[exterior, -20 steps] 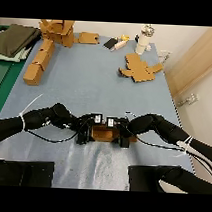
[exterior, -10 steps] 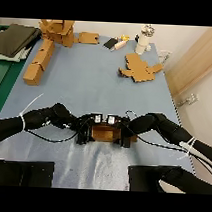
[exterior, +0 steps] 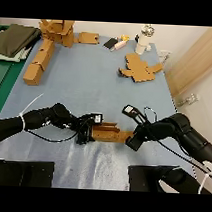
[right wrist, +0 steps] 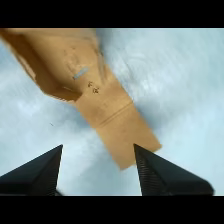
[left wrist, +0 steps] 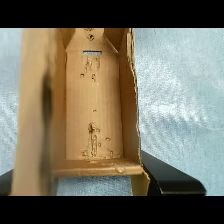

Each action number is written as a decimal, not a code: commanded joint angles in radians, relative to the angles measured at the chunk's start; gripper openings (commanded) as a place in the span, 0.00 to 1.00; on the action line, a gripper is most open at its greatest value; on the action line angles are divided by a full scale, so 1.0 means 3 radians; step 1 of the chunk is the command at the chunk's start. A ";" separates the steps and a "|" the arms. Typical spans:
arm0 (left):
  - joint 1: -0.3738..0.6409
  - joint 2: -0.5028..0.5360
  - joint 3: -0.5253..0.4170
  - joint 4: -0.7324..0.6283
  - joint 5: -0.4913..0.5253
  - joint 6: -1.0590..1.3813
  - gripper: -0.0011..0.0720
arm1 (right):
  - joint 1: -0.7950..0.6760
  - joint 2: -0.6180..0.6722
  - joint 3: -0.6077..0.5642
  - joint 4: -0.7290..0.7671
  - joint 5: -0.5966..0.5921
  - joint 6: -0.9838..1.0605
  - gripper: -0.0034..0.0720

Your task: Fold the box.

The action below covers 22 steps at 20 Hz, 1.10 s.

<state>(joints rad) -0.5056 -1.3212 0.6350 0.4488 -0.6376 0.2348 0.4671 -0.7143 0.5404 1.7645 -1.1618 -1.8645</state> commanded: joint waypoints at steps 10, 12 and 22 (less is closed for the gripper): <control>0.0001 -0.0001 0.0003 0.0001 0.0000 0.0001 0.76 | 0.0025 -0.0275 -0.0072 0.1553 0.0547 0.1737 0.21; 0.0001 -0.0001 0.0003 0.0001 0.0000 0.0001 0.76 | 0.0046 -0.0543 0.0013 0.1898 0.0872 0.1306 0.20; 0.0001 -0.0001 0.0003 0.0001 0.0000 0.0001 0.76 | -0.0116 -0.1565 0.0729 0.1811 0.1213 0.0758 0.05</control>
